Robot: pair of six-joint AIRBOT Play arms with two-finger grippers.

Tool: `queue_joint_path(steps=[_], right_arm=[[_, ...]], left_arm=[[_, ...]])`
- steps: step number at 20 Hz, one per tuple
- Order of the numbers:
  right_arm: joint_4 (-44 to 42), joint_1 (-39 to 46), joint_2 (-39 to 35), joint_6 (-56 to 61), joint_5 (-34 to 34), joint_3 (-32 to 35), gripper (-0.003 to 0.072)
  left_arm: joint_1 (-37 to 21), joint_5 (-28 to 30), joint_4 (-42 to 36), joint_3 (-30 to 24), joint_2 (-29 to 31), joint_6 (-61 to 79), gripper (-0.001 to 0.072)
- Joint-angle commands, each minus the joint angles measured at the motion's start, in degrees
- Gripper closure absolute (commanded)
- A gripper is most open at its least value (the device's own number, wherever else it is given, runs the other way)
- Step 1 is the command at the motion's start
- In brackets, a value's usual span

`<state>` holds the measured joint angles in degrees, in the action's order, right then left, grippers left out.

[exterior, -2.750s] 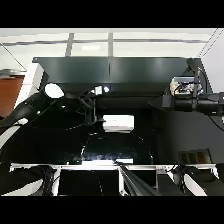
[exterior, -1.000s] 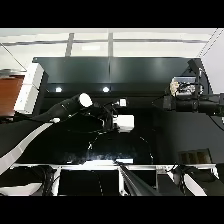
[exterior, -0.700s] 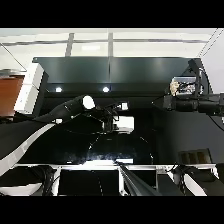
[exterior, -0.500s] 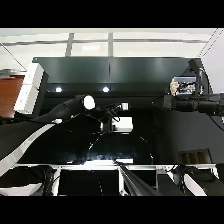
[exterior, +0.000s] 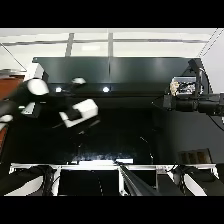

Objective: Fold the box and place the chain.

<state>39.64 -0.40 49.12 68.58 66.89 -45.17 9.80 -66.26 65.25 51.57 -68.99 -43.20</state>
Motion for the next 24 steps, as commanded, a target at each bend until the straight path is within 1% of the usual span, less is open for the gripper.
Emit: queue_joint_path(steps=[1, 3, 5, 7, 9, 12, 14, 15, 17, 20, 22, 24], right_arm=[[0.07, 0.02, -0.04, -0.59, -0.31, -0.04, 0.0663], [0.04, 0.02, -0.04, -1.31, -0.48, -0.04, 0.0663], [0.09, 0.02, -0.04, -1.57, -0.50, -0.04, 0.0663], [0.11, 0.02, -0.04, -1.62, -0.61, -0.04, 0.0663], [0.24, 0.02, -0.04, -1.62, -1.16, -0.04, 0.0664], [1.31, 0.02, -0.04, -1.57, -2.03, -0.04, 0.0663], [1.36, 0.02, -0.04, -1.53, -2.38, -0.04, 0.0663], [1.33, 0.02, -0.04, -1.51, -2.51, -0.04, 0.0663], [1.33, 0.02, -0.04, -1.46, -2.60, -0.04, 0.0663], [1.33, 0.02, -0.04, -0.98, -2.89, -0.04, 0.0663], [1.33, 0.02, -0.02, -0.81, -3.39, -0.04, 0.0663], [1.33, 0.02, 0.02, 0.11, -4.20, -0.04, 0.0663]], left_arm=[[-20.41, -4.15, 1.68, -6.99, 6.19, -7.74, 0.0422], [-31.08, -6.51, 1.81, -8.87, 7.67, -8.35, 0.0421], [-39.78, -7.85, 1.86, -8.87, 8.59, -8.41, 0.0421], [-46.64, -7.78, 1.88, -8.83, 9.25, -7.72, 0.0421], [-51.19, -8.74, 2.78, -8.83, 9.22, -5.20, 0.0421], [-54.16, -10.84, 8.31, -8.83, 9.22, -1.60, 0.0421], [-55.60, -10.38, 12.31, -8.81, 9.25, -1.46, 0.0421], [-56.68, -8.94, 13.42, -8.81, 9.22, -1.20, 0.0420], [-58.99, -5.44, 13.31, -8.81, 9.22, 0.15, 0.0420], [-61.09, -1.27, 12.98, -8.81, 9.20, 6.27, 0.0420], [-62.01, 2.89, 10.19, -8.81, 9.05, 9.53, 0.0420], [-62.05, 5.55, 5.27, -8.83, 8.26, 13.46, 0.0420]])
